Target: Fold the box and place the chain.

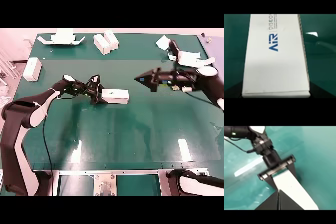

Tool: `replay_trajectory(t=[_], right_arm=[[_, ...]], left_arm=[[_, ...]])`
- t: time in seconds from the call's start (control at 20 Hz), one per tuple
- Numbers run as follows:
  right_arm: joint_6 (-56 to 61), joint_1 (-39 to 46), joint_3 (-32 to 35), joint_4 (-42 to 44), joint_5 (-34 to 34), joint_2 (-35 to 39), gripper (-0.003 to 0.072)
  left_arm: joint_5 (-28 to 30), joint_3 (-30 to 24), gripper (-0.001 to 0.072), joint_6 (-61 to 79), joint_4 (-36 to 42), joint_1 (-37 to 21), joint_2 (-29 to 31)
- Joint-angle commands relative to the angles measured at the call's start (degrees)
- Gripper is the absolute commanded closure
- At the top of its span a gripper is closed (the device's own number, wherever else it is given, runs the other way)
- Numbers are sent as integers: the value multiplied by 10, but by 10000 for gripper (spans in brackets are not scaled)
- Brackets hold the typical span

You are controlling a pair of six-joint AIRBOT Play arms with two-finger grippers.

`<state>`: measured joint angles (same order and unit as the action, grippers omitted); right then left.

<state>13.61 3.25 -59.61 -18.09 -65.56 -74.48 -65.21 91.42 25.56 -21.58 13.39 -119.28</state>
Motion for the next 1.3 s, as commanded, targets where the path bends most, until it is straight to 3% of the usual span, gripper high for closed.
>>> replay_trajectory(t=[0.0, 0.15, 0.4, 0.5, 0.85, 1.1, 1.25], right_arm=[[-4, 49, 139, -1, 74, 96, 673], [-8, 80, 198, -2, 75, 114, 672], [-23, 87, 222, -3, 76, 114, 672], [-23, 87, 222, -10, 80, 114, 672], [-20, 87, 222, -10, 82, 114, 672], [-16, 87, 222, -10, 82, 114, 671], [-16, 87, 222, -10, 82, 114, 672]], left_arm=[[-2, 1, 319, 0, 17, 0, 1], [2, 1, 319, 0, 34, 0, 2], [12, 1, 322, 0, 36, 0, 3], [6, 1, 675, 0, 35, -2, 5], [29, 1, 690, -131, 22, -49, 57], [94, -13, 692, -225, 10, -108, 101], [145, -57, 692, -261, 10, -145, 141]])
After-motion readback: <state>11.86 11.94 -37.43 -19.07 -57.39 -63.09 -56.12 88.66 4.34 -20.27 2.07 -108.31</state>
